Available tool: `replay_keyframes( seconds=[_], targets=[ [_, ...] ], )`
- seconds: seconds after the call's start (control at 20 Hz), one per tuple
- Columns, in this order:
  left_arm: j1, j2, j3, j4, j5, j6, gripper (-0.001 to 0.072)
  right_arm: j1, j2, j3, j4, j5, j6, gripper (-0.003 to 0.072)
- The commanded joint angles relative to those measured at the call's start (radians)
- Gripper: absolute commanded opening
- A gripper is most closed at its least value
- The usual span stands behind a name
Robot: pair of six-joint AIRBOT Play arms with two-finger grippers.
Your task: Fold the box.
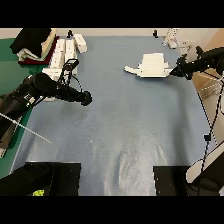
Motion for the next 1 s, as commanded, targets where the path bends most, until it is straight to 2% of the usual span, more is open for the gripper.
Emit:
replay_keyframes(
  seconds=[0.0,0.35,0.5,0.65,0.85,0.9,0.95],
  targets=[
    [0.000,-0.001,0.001,0.000,0.000,0.000,0.0690,0.047,0.166,-0.203,-0.022,-0.055,0.017,-0.0003],
    [0.000,-0.001,0.001,0.000,0.000,0.000,0.0690,0.173,0.723,-0.882,-0.013,0.021,0.057,-0.0003],
    [0.000,-0.001,0.001,0.000,0.000,0.000,0.0690,0.206,0.946,-1.113,-0.013,0.027,0.119,-0.0002],
    [0.000,-0.001,0.001,0.000,0.000,0.000,0.0690,0.205,1.072,-1.248,-0.014,0.050,0.147,-0.0002],
    [0.000,-0.001,0.001,0.000,0.000,0.000,0.0690,0.206,1.077,-1.289,-0.032,0.102,0.145,0.0016],
    [0.000,-0.001,0.001,0.000,0.000,0.000,0.0690,0.205,1.076,-1.284,-0.048,0.114,0.143,0.0227],
    [0.000,-0.001,0.001,0.000,0.000,0.000,0.0690,0.203,1.075,-1.269,-0.083,0.123,0.140,0.0501]
  ],
)
